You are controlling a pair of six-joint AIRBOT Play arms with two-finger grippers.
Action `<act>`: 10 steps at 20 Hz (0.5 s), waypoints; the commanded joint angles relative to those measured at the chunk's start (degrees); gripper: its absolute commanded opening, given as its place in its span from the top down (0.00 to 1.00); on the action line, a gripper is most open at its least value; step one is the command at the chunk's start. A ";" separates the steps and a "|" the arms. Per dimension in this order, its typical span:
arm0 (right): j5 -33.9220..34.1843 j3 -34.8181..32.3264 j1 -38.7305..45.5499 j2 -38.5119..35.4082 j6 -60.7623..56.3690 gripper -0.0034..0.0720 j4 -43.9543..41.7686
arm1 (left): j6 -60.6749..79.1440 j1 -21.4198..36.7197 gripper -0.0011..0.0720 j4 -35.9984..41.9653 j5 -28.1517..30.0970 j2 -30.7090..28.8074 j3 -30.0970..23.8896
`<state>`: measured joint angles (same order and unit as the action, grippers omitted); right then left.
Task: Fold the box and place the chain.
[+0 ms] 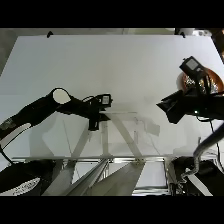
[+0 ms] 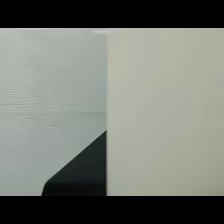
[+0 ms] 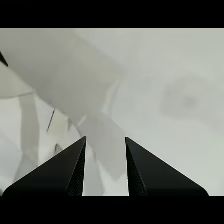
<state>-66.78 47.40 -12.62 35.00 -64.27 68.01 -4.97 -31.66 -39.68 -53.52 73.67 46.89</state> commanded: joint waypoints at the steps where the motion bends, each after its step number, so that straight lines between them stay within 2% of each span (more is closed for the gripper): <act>1: -0.26 0.31 0.00 -4.50 -3.65 0.58 4.15 | -5.60 -1.14 0.99 -5.44 0.92 3.65 6.82; 4: -1.03 0.31 0.00 -4.61 -5.66 0.58 4.17 | -5.27 -1.11 0.98 -3.56 0.90 7.76 10.38; 10: -2.47 0.31 0.00 -4.57 -5.81 0.58 4.22 | -1.81 -1.20 0.98 -2.62 -0.94 12.90 10.38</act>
